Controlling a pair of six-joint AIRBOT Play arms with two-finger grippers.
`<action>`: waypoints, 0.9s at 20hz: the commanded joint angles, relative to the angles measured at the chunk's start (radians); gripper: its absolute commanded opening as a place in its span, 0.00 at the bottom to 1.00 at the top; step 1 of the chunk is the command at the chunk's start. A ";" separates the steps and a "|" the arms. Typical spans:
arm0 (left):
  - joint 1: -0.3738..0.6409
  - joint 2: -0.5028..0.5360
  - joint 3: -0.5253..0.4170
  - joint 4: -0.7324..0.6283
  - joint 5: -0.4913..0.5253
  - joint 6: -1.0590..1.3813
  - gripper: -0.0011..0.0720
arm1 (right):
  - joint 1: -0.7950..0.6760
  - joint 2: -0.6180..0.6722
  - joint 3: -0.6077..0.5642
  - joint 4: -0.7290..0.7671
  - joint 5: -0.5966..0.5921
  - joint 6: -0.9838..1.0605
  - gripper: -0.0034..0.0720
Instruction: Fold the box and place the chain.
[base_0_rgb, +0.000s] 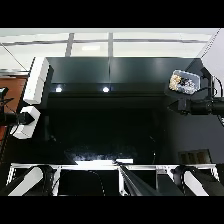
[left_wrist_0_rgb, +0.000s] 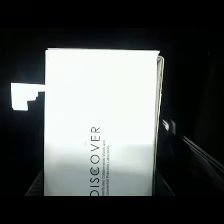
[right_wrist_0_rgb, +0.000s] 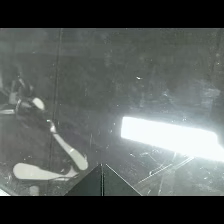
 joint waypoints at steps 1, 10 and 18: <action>0.017 -0.031 -0.001 -0.014 0.145 0.057 0.32 | 0.000 0.000 0.001 -0.001 -0.018 0.000 0.07; 0.006 -0.126 0.019 -0.092 0.263 0.077 0.32 | 0.001 0.000 0.001 -0.001 -0.093 0.000 0.07; -0.036 -0.137 0.019 -0.103 0.292 0.077 0.36 | 0.001 0.000 0.001 0.000 -0.100 0.000 0.07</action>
